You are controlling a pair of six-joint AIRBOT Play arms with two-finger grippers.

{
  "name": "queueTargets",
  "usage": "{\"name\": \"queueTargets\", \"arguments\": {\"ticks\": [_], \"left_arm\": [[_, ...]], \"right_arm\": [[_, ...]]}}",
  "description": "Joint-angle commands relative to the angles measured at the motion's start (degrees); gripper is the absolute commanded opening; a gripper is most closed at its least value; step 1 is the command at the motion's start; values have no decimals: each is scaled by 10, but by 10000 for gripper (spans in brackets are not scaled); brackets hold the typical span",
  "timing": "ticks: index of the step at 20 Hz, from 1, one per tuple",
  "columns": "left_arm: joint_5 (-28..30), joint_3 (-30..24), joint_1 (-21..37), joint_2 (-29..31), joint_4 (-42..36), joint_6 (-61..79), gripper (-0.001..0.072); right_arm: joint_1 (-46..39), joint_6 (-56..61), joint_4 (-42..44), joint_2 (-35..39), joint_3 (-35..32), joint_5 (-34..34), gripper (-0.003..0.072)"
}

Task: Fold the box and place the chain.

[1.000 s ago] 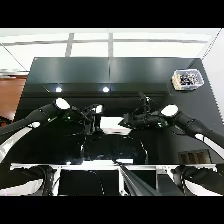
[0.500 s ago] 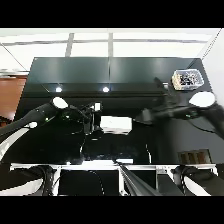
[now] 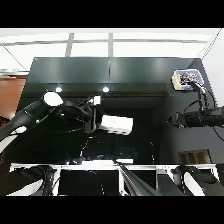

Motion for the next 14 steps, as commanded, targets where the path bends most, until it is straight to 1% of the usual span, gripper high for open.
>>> {"name": "queueTargets", "arguments": {"ticks": [1, 3, 6, 9, 14], "left_arm": [[7, 69, -48, -40, 3, -43, 711], [5, 112, -62, -71, 12, -64, 711], [0, 148, -68, -107, 79, -103, 711], [-34, 151, -71, -129, 85, -115, 710], [-36, 151, -82, -150, 88, -113, 711]], "right_arm": [[-10, 6, 12, 6, -14, -33, 16], [-10, 6, 13, 6, -17, -32, 16], [-10, 5, 13, 6, -17, -31, 16], [-10, 5, 13, 6, -17, -40, 16], [-10, 5, 13, 6, -17, -42, 16]]}}
